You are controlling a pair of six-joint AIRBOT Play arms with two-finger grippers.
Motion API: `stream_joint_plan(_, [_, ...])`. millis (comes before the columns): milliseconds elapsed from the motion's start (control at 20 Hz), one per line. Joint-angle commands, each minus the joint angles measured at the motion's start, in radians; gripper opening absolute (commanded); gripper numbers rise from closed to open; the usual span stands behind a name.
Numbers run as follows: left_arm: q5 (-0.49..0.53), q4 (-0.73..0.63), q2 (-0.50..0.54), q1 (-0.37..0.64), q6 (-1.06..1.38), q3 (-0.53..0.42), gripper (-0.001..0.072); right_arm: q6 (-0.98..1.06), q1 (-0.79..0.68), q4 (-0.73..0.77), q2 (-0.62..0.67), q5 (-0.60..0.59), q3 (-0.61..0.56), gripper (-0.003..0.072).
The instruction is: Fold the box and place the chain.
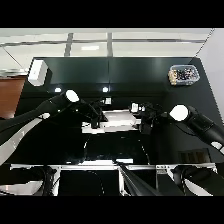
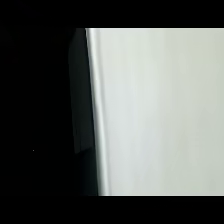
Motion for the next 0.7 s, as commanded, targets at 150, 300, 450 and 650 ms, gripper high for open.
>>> stream_joint_plan(150, [-0.005, 0.002, 0.003, -0.011, 0.036, 0.0, 0.0024, -0.012, 0.0, 0.024, -0.004, -0.032, 0.0, 0.0639])
stream_joint_plan(300, [-0.004, 0.003, 0.003, -0.014, 0.039, 0.0, 0.0024, -0.041, -0.006, 0.066, -0.023, -0.037, 0.0, 0.0638])
stream_joint_plan(450, [-0.001, 0.003, 0.003, -0.013, 0.039, 0.0, 0.0024, -0.109, -0.037, 0.152, -0.032, -0.028, 0.0, 0.0638])
stream_joint_plan(650, [0.0, 0.003, 0.003, -0.013, 0.039, 0.0, 0.0024, -0.18, -0.06, 0.203, -0.083, 0.058, 0.0, 0.0638])
